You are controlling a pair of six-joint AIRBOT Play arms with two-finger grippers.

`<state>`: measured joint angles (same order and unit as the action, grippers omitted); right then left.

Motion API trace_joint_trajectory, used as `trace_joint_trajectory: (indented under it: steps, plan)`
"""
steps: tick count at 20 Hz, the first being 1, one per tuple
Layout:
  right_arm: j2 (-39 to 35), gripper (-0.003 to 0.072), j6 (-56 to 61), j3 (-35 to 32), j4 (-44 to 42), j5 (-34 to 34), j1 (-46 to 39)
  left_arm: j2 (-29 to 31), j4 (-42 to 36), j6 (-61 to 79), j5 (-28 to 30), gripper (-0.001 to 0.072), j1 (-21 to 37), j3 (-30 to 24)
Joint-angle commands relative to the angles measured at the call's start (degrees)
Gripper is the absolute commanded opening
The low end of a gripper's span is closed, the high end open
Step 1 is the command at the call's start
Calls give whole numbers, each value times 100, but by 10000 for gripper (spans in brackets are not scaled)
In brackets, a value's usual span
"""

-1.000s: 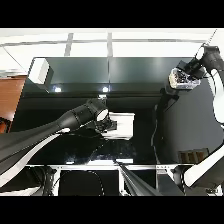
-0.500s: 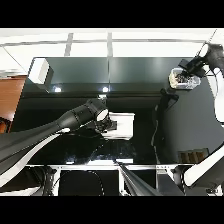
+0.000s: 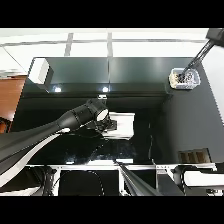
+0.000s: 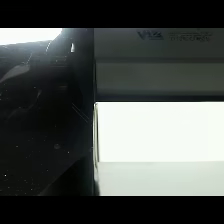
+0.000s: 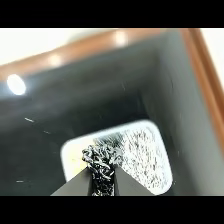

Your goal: Fold the box and place the chain.

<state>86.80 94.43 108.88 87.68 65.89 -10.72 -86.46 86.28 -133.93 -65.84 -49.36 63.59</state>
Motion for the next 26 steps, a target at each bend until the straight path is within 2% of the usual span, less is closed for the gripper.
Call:
trace_joint_trajectory:
  steps: [1,6,11,14,20,26]
  plan:
    - [-1113,15,-531,4,-396,-103,0,4,0,0,0,26,0,2]
    - [-2284,15,-715,4,-1373,249,39,4,0,0,0,26,0,2]
    - [-2973,14,-750,2,-1572,649,656,4,2,0,17,26,0,2]
    - [-3143,15,-745,2,-1668,1027,1132,4,2,0,17,26,0,2]
    - [-3150,15,-745,2,-3359,2103,1600,4,2,0,17,26,0,2]
    - [-3093,15,-702,2,-3563,2059,2133,4,0,0,17,27,0,2]
